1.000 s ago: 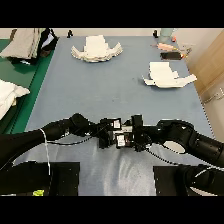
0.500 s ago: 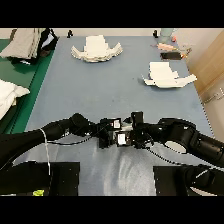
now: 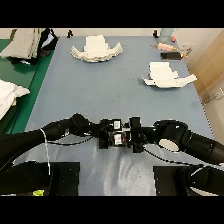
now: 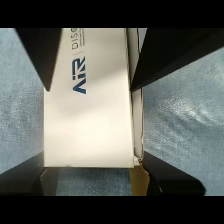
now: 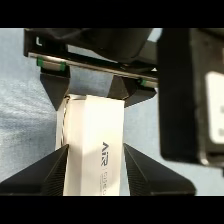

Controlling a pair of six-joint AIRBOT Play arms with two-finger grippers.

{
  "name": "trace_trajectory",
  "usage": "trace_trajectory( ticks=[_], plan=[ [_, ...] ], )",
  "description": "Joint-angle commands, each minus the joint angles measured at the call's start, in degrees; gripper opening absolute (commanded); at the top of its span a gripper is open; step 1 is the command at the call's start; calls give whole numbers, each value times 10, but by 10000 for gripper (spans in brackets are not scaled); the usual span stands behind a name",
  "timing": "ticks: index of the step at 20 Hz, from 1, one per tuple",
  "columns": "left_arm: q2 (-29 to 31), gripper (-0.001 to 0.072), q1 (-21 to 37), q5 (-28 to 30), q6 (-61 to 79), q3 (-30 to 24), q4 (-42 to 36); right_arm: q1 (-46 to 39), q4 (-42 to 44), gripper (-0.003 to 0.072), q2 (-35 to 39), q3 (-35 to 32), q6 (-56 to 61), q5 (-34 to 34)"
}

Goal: Fold the box.

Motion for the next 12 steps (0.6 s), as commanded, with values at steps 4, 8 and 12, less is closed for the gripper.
trace_trajectory(
  ticks=[4, 8, 12],
  plan=[
    [0, 524, 0, 4, -1, 0, -1, 2, 23, 506, 18, 0, 1, 16],
    [0, 525, 0, 4, -1, 0, -1, 1, 26, 506, 66, 0, 79, 20],
    [0, 525, 0, 4, -1, 0, -1, 1, 56, 3, 121, -22, 328, 44]
  ],
)
